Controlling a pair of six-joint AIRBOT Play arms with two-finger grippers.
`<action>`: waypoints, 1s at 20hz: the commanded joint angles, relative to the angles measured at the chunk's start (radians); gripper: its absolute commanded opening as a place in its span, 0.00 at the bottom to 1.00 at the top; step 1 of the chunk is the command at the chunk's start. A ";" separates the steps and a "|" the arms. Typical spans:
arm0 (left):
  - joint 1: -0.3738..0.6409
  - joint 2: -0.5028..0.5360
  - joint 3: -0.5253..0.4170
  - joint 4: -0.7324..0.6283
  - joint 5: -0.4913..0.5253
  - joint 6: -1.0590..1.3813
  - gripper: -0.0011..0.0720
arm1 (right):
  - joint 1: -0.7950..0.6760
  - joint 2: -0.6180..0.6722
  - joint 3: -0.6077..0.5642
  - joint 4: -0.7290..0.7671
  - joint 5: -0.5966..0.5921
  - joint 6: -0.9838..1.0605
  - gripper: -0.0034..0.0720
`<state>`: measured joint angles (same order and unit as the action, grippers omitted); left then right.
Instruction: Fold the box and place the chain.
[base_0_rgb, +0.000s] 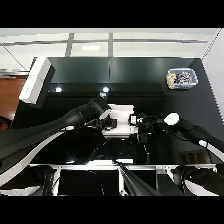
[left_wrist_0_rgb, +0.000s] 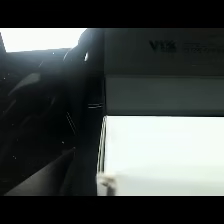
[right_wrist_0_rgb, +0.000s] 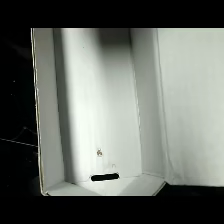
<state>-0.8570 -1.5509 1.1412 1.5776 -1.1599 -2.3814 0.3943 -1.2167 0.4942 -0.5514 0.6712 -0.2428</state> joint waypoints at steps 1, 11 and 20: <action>0.005 0.002 0.001 -0.046 0.040 0.018 0.47 | 0.001 0.000 0.000 0.000 0.000 0.000 0.61; 0.005 0.003 0.000 -0.046 0.040 0.018 0.05 | 0.001 0.000 0.000 0.000 0.000 0.000 0.61; 0.008 0.011 0.000 -0.046 0.033 0.009 0.30 | 0.001 0.000 0.000 0.000 0.000 0.000 0.61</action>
<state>-0.8520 -1.5448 1.1412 1.5318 -1.1278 -2.3707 0.3943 -1.2167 0.4942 -0.5518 0.6716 -0.2440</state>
